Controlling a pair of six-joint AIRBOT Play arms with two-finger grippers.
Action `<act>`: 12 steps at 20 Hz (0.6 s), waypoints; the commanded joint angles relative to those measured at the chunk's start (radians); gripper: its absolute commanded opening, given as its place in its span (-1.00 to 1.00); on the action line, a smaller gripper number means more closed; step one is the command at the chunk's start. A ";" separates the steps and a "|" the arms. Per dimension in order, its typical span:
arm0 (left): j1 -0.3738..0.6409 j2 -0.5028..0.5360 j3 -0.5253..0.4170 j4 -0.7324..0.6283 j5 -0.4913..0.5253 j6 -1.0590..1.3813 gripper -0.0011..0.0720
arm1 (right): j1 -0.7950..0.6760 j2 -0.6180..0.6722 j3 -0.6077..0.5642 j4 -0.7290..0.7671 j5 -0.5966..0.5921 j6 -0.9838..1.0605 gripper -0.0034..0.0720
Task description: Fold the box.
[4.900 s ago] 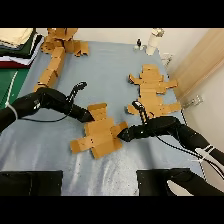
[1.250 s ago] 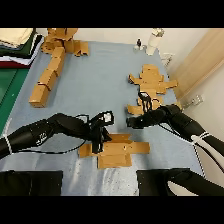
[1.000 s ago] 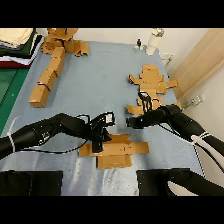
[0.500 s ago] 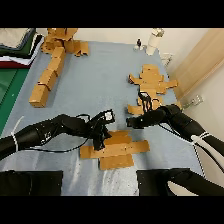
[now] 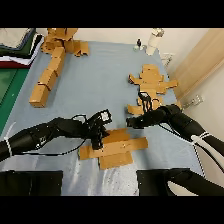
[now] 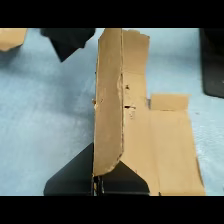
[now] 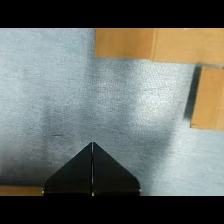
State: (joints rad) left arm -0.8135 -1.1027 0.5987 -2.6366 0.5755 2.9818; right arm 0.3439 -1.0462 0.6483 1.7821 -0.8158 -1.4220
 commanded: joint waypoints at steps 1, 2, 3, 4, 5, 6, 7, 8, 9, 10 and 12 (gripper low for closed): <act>-0.004 0.005 -0.021 0.005 -0.075 0.000 -0.94 | 0.001 -0.001 0.000 -0.006 0.007 0.000 -0.91; -0.004 0.003 -0.021 0.004 -0.069 0.000 -0.94 | 0.001 -0.001 0.000 -0.006 0.012 0.000 -0.91; -0.007 0.000 -0.021 0.003 -0.070 0.000 -0.94 | 0.001 -0.001 0.000 -0.006 0.018 0.000 -0.91; -0.011 -0.004 -0.021 0.004 -0.069 0.000 -0.94 | 0.001 -0.001 0.000 -0.006 0.021 0.000 -0.91; -0.021 -0.011 -0.021 0.004 -0.071 0.000 -0.94 | 0.001 -0.001 0.000 -0.006 0.023 0.000 -0.91; -0.031 -0.019 -0.021 0.003 -0.072 0.000 -0.94 | 0.001 -0.001 0.000 -0.006 0.024 0.000 -0.91; -0.044 -0.027 -0.020 0.003 -0.076 0.000 -0.94 | 0.001 -0.001 0.000 -0.009 0.024 0.000 -0.91; -0.059 -0.030 -0.020 0.003 -0.080 0.000 -0.94 | 0.001 -0.001 0.000 -0.013 0.023 0.000 -0.91; -0.071 -0.030 -0.020 0.003 -0.080 0.000 -0.94 | 0.001 -0.001 0.000 -0.016 0.023 0.000 -0.91; -0.082 -0.030 -0.016 0.003 -0.076 0.000 -0.94 | 0.001 -0.001 0.000 -0.019 0.024 0.000 -0.91; -0.102 -0.030 -0.003 0.003 -0.062 0.000 -0.94 | 0.001 -0.001 0.000 -0.021 0.024 0.000 -0.91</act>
